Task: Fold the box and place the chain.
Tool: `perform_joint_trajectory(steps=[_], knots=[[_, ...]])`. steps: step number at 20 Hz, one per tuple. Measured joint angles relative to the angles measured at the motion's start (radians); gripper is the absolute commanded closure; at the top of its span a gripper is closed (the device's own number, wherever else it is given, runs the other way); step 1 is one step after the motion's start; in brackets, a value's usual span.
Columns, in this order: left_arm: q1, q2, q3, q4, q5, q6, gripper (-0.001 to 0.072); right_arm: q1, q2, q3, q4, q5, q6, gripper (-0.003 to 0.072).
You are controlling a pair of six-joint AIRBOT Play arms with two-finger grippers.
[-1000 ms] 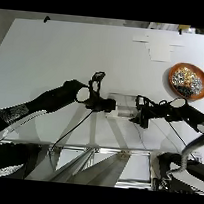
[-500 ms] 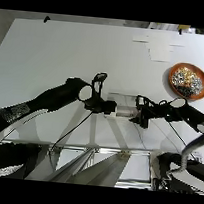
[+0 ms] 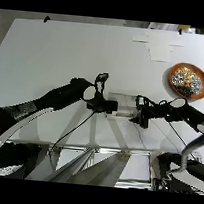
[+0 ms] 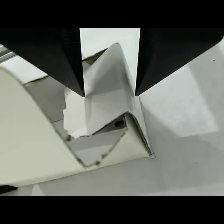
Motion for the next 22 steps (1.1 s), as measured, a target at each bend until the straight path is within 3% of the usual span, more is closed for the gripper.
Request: perform_joint_trajectory(steps=[7,14,17,22], knots=[[-0.005,-0.029,0.042,0.038,-0.042,-0.035,0.0360,0.000,0.000,0.000,0.000,0.000,0.000,0.0256],[-0.014,-0.151,0.245,0.138,-0.253,-0.094,0.0372,0.000,0.000,0.000,0.000,0.000,0.000,0.0256],[-0.026,-0.191,0.281,0.149,-0.282,-0.132,0.0439,0.000,0.000,0.000,0.000,0.000,0.000,0.0256],[-0.050,-0.230,0.298,0.162,-0.290,-0.211,0.0439,0.000,0.000,0.000,0.000,0.000,-0.001,0.0256]])
